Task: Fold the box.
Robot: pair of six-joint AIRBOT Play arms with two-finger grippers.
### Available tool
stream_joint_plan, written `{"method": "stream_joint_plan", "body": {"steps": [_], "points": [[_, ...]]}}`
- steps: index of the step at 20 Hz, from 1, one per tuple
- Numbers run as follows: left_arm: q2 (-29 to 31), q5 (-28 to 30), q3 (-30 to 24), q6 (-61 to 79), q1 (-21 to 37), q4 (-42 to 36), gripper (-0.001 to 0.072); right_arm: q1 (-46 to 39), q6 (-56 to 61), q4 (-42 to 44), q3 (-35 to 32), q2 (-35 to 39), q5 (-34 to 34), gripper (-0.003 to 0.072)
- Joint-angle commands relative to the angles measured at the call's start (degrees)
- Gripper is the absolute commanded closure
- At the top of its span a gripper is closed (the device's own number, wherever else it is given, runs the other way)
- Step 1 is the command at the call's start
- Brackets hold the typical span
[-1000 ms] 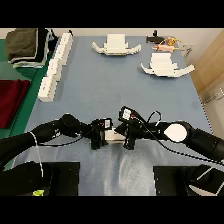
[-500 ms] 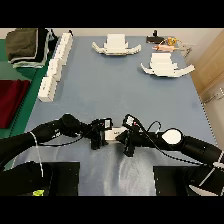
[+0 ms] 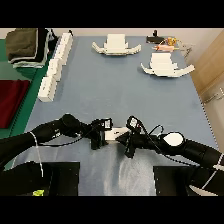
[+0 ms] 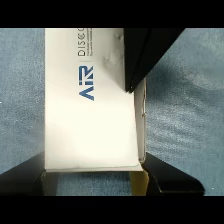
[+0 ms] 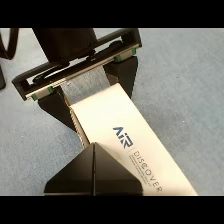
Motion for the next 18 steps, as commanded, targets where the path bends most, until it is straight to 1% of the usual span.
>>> {"method": "stream_joint_plan", "body": {"steps": [1, 5, 10, 12, 16, 18], "points": [[0.00, -0.04, 0.02, -0.09, 0.04, -0.04, 0.0206, 0.04, -0.52, 0.07, -0.39, -0.07, -0.55, 0.0680], [0.00, -0.04, 0.02, -0.09, 0.04, -0.04, 0.0207, 0.04, -0.55, 1.07, 0.76, 1.11, -0.35, 0.0681], [0.00, -0.04, 0.02, -0.09, 0.04, -0.04, 0.0207, 0.00, -0.50, 1.20, 6.08, 5.64, -1.11, 0.0681], [0.00, -0.04, 0.02, -0.09, 0.04, -0.04, 0.0207, -0.02, -0.17, 1.01, 7.48, 6.29, -4.24, 0.0680], [0.00, -0.04, 0.02, -0.09, 0.04, -0.04, 0.0207, -0.09, 1.57, -1.49, 7.74, 5.55, -16.61, 0.0681], [0.00, -0.04, 0.02, -0.09, 0.04, -0.04, 0.0207, -1.55, 1.79, -1.95, 8.37, 3.91, -17.90, 0.0681]]}}
